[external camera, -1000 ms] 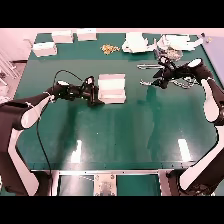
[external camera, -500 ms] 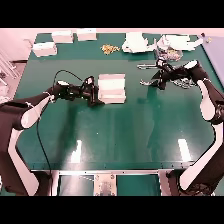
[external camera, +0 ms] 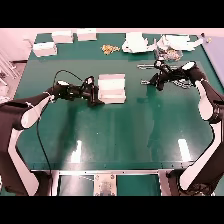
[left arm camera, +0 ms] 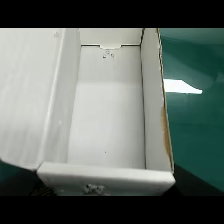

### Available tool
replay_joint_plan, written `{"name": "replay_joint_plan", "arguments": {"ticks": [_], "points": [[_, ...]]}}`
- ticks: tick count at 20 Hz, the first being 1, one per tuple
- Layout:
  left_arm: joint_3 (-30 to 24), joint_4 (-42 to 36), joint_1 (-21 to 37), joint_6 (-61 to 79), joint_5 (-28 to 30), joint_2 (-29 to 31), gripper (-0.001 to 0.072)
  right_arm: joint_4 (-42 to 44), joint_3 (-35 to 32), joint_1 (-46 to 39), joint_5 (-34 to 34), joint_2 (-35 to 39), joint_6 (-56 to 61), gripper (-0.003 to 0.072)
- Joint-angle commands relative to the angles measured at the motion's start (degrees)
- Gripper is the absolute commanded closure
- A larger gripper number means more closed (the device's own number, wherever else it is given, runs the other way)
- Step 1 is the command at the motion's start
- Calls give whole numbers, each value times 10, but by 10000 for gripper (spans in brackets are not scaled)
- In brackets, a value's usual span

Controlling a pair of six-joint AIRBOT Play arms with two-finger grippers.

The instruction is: Fold the box and place the chain.

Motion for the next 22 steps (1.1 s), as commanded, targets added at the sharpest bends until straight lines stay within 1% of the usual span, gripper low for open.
{"name": "replay_joint_plan", "arguments": {"ticks": [1, 3, 7, 10, 13, 14, 17, 18, 19, 20, 21, 22], "points": [[0, 0, 0, 0, 0, 0, 420, -16, 0, 1, 1, -1, 37, 680], [0, 0, 0, 0, 0, 0, 420, -16, 1, 1, 21, 5, 59, 680], [0, 0, 0, 0, 0, 0, 419, -15, 1, 1, 92, 30, 118, 682], [0, 0, 0, 0, 0, 0, 420, -15, 0, 2, 118, 52, 143, 682], [0, 0, 0, 0, 0, 0, 419, -15, 0, 11, 165, 73, 168, 682], [0, 0, 0, 0, 0, 0, 420, -16, 0, 14, 174, 78, 168, 682], [0, 0, 0, 0, 0, 0, 420, -21, 0, 16, 164, 78, 162, 680], [0, 0, 0, 0, 0, 0, 420, -24, 0, 12, 157, 75, 144, 574], [0, 0, 1, 0, 0, 0, 420, -24, 0, 9, 142, 70, 125, 341], [0, 0, 0, 0, 0, 0, 419, -24, 0, 8, 126, 64, 108, 286], [0, 0, 0, 0, 0, 0, 419, -24, 0, 8, 106, 57, 94, 278], [0, 0, 0, 0, 0, 0, 419, -24, 0, 9, 92, 50, 89, 223]]}}
